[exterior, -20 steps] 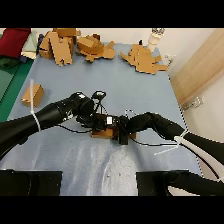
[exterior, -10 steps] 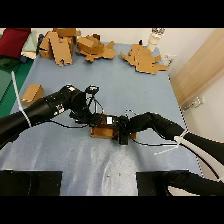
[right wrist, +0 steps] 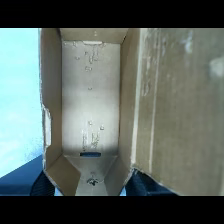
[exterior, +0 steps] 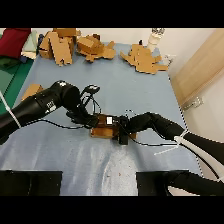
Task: Fold the box.
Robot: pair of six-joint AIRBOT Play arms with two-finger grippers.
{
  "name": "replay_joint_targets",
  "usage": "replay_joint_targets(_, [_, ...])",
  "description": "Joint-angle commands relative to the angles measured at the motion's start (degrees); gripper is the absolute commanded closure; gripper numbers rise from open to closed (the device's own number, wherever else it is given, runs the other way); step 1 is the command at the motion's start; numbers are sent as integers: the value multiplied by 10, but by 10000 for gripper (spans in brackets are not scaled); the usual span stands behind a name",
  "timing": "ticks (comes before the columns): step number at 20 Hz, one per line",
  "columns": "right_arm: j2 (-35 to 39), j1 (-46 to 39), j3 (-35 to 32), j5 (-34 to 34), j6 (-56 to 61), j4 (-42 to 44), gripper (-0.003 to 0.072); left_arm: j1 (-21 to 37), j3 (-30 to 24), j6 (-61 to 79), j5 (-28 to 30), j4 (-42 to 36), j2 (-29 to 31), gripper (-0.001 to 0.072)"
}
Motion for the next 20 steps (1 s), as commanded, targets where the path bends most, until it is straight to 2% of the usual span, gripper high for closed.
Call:
replay_joint_targets(1, [0,0,0,0,0,0,166,49,-12,112,-27,4,4,374])
replay_joint_targets(2, [0,0,0,0,0,0,165,81,-24,163,-21,3,4,471])
replay_joint_targets(4, [0,0,0,0,0,0,166,163,-44,271,33,1,2,698])
replay_joint_targets(6, [0,0,0,0,0,0,166,237,-51,319,140,-13,-9,698])
replay_joint_targets(7, [0,0,0,0,0,0,166,266,-51,344,202,-43,-18,698])
replay_joint_targets(8, [0,0,0,0,0,0,166,289,-51,413,256,-100,-28,698])
replay_joint_targets(9, [0,0,0,0,0,0,165,302,-51,576,282,-189,-38,698])
replay_joint_targets(10, [0,0,0,0,0,0,165,306,-52,773,267,-292,-47,699])
replay_joint_targets(12, [0,0,0,0,0,0,166,307,-64,992,171,-462,-55,698])
replay_joint_targets(14, [0,0,0,1,0,0,166,318,-93,1090,45,-533,-55,698])
replay_joint_targets(16, [0,0,0,1,0,0,166,338,-137,1163,-39,-530,-55,698])
replay_joint_targets(17, [0,0,0,1,0,0,166,340,-158,1191,-42,-498,-55,697])
replay_joint_targets(19, [0,0,0,1,0,0,165,327,-198,1225,-8,-432,-55,688])
replay_joint_targets(20, [0,0,0,1,0,0,165,312,-211,1225,22,-410,-55,398])
